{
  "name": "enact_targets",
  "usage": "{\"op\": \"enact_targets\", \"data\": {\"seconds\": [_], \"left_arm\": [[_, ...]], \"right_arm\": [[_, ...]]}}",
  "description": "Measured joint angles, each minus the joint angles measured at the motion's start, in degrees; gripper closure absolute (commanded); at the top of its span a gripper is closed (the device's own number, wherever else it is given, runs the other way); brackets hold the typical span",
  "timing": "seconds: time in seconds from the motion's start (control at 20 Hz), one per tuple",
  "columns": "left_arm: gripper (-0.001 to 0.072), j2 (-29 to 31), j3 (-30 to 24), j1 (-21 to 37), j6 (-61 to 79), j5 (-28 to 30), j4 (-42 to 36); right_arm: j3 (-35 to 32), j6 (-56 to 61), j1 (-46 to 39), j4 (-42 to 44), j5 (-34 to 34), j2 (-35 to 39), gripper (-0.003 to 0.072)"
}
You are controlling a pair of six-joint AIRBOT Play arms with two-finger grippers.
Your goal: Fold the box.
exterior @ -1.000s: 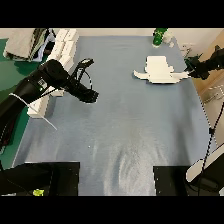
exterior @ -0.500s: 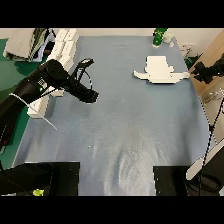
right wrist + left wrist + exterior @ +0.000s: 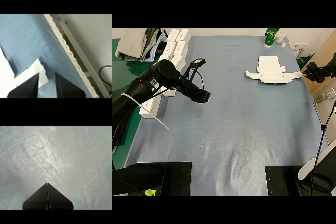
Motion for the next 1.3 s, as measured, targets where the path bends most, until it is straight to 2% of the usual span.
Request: {"op": "enact_targets", "data": {"seconds": [0.55,0.65,0.75,0.8,1.05,1.1,1.15,1.3], "left_arm": [[0.0696,0.0,0.0,0.0,0.0,0.0,0.0],[0.0697,0.0,0.0,0.0,0.0,0.0,0.0],[0.0697,0.0,0.0,0.0,0.0,0.0,0.02],[0.0697,0.0,0.0,0.0,0.0,0.02,0.0],[0.0696,0.0,0.0,0.0,0.0,0.02,0.0],[0.0696,0.0,0.0,0.0,0.0,0.0,0.02],[0.0697,0.0,0.0,0.0,0.0,0.0,0.0],[0.0696,0.0,0.0,0.0,0.0,0.02,0.02]], "right_arm": [[0.0,-2.86,0.0,6.86,-3.45,-0.7,0.0387],[0.0,-4.02,0.0,8.98,-4.2,-0.68,0.043],[0.0,-5.86,0.02,10.84,-4.94,-0.55,0.043],[0.0,-6.93,0.0,11.65,-5.57,-0.46,0.0482],[0.0,-15.23,0.04,16.06,-11.02,-0.22,0.0488],[0.0,-16.81,0.02,16.68,-11.69,-0.22,0.0497],[0.0,-18.36,0.07,17.14,-12.17,-0.2,0.0548],[0.0,-22.38,1.03,18.18,-13.42,-0.2,0.0549]]}}
